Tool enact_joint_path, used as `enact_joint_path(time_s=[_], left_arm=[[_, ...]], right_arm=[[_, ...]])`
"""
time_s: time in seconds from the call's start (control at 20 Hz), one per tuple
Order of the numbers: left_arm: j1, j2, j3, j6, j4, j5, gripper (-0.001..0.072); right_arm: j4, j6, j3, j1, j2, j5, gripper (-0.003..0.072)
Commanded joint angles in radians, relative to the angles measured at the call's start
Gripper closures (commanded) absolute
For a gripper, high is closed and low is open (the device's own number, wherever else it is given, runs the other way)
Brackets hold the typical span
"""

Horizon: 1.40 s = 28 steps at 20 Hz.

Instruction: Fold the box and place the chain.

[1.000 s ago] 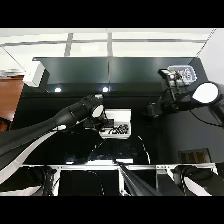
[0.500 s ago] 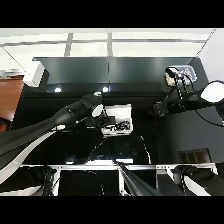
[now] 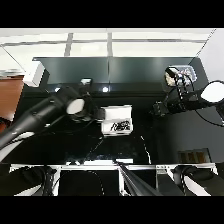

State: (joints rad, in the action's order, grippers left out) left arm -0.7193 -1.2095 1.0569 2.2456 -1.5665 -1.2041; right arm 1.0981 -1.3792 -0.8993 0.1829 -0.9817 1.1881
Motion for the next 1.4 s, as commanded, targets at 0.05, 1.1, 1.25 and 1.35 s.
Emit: enact_joint_path(time_s=[0.05, 1.1, 1.25, 1.35], left_arm=[[0.187, 0.198, -0.149, -0.106, -0.013, -0.053, 0.0072], [0.343, 0.026, -0.407, -2.354, 0.761, 0.282, -0.0009], [0.342, -0.04, -0.407, -2.35, 0.794, 0.336, -0.0008], [0.344, -0.074, -0.406, -2.345, 0.795, 0.335, -0.0008]], right_arm=[[0.003, 0.0, 0.0, 0.0, 0.0, -0.006, 0.0233], [0.006, -0.001, 0.0, 0.0, 0.0, -0.061, 0.0233], [0.006, -0.001, 0.0, 0.0, 0.0, -0.076, 0.0233], [0.006, -0.001, 0.0, 0.0, 0.0, -0.085, 0.0233]])
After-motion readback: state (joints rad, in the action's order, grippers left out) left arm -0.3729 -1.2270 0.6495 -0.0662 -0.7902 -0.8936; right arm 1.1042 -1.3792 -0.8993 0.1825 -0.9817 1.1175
